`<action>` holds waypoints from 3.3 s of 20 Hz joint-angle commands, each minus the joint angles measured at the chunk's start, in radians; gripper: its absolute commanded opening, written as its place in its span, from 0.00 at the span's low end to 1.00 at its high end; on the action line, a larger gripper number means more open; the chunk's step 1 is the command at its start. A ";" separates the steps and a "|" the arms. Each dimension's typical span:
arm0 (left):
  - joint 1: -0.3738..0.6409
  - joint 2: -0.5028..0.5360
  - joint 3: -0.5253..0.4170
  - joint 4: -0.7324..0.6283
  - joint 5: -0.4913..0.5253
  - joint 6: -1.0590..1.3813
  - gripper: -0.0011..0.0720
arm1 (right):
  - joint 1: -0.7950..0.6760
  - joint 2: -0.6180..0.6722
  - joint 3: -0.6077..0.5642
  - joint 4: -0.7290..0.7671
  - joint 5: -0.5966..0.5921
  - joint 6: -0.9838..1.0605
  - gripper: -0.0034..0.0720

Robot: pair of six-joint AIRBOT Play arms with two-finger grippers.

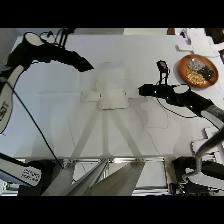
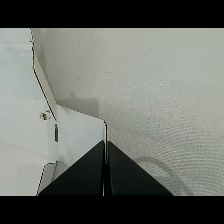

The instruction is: Fold the box and place the chain.

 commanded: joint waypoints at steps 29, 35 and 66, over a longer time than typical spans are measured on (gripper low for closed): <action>-0.095 -0.246 0.119 -0.078 -0.255 0.261 0.03 | 0.001 0.001 0.000 0.000 0.000 0.000 0.06; -0.092 -0.246 0.119 -0.079 -0.271 0.263 0.03 | 0.001 0.001 0.000 0.000 0.000 0.000 0.06; -0.091 -0.140 0.119 0.006 -0.257 0.226 0.02 | -0.053 0.147 0.000 -0.055 0.096 0.001 0.29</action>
